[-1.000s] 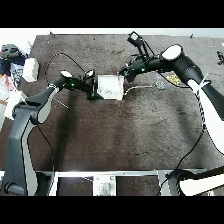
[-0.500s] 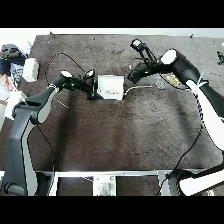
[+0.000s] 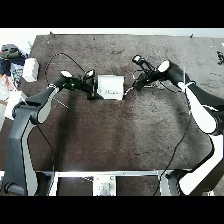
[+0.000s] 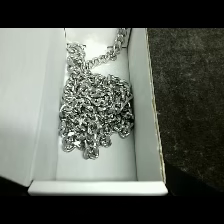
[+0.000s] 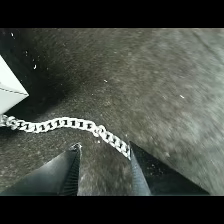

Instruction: Fold the box and place the chain.

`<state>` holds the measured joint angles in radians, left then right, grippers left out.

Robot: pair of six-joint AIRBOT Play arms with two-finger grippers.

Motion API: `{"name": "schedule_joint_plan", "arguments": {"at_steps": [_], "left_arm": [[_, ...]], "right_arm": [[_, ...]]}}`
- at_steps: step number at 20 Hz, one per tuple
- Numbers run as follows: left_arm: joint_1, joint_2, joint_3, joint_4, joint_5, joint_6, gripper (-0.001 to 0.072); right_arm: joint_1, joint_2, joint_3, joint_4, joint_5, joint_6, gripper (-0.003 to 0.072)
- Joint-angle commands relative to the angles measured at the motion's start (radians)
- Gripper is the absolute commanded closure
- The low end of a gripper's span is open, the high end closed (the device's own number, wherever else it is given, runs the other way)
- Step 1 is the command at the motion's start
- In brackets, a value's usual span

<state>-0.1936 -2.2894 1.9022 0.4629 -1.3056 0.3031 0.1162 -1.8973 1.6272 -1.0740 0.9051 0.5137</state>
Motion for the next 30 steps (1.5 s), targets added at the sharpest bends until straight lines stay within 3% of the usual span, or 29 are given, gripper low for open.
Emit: {"name": "schedule_joint_plan", "arguments": {"at_steps": [1, 4, 10, 13, 15, 16, 19, 22, 30], "left_arm": [[0.000, 0.000, 0.000, 0.000, 0.000, 0.000, 0.0363], [0.000, 0.000, 0.000, 0.000, 0.000, 0.000, 0.0362], [0.000, 0.000, 0.000, 0.000, 0.000, 0.000, 0.0362], [0.000, 0.000, 0.000, 0.000, 0.000, 0.000, 0.0362], [0.000, 0.000, 0.000, 0.000, 0.000, 0.000, 0.0362], [0.000, 0.000, 0.000, 0.000, 0.000, 0.000, 0.0362], [0.000, 0.000, 0.000, 0.000, 0.000, 0.000, 0.0362], [0.000, 0.000, 0.000, 0.000, 0.000, 0.000, 0.0362], [0.000, 0.000, 0.000, 0.000, 0.001, 0.000, 0.0363]], "right_arm": [[-0.004, -0.069, 0.071, 0.005, 0.077, -0.095, 0.0348], [-0.004, -0.095, 0.116, 0.004, 0.145, -0.149, 0.0348], [-0.005, -0.123, 0.116, 0.004, 0.124, -0.238, 0.0352], [-0.005, -0.154, 0.116, 0.005, 0.116, -0.274, 0.0471], [-0.005, -0.162, 0.116, 0.005, 0.121, -0.275, 0.0472], [-0.005, -0.160, 0.116, 0.005, 0.135, -0.275, 0.0556], [-0.005, -0.151, 0.116, 0.005, 0.220, -0.275, 0.0647], [-0.004, -0.129, 0.116, 0.009, 0.298, -0.265, 0.0672], [0.023, 0.113, 0.116, 0.380, 0.356, -0.240, 0.0672]]}}
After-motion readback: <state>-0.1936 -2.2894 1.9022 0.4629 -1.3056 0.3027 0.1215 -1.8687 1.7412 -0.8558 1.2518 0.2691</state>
